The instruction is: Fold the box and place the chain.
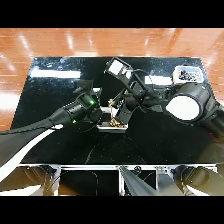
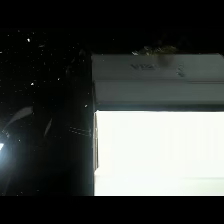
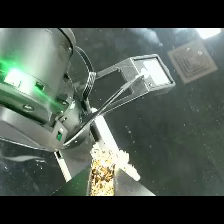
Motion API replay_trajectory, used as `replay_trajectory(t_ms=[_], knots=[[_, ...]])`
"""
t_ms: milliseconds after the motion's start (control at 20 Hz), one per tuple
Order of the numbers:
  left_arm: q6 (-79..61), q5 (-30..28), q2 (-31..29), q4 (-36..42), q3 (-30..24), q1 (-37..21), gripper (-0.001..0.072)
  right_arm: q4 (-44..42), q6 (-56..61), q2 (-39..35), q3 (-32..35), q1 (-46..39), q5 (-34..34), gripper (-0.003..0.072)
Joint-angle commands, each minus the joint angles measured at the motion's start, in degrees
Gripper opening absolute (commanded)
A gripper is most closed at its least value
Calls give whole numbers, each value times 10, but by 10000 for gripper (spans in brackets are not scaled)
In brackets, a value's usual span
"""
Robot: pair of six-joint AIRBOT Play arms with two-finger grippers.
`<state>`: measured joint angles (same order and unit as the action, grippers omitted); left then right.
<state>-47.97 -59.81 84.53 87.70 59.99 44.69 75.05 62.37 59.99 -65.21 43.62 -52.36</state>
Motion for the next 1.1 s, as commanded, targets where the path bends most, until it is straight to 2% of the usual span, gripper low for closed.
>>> replay_trajectory(t_ms=[0, 250, 450, 750, 1050], knots=[[0, 1, 0, 0, 0, 0, 20, 0, 2, -22, 2, 1, -2, 27], [0, 1, 0, -2, 0, 0, 19, -16, 4, -89, 2, 1, -19, 27], [0, 3, 0, -2, 0, 0, 20, -35, 5, -91, 3, 1, -13, 28], [0, 3, 0, -2, 0, 0, 20, -30, 7, -66, 36, 0, -12, 26], [0, 3, 0, -2, 0, 0, 20, -2, 14, 1, 74, -11, -2, 26]])
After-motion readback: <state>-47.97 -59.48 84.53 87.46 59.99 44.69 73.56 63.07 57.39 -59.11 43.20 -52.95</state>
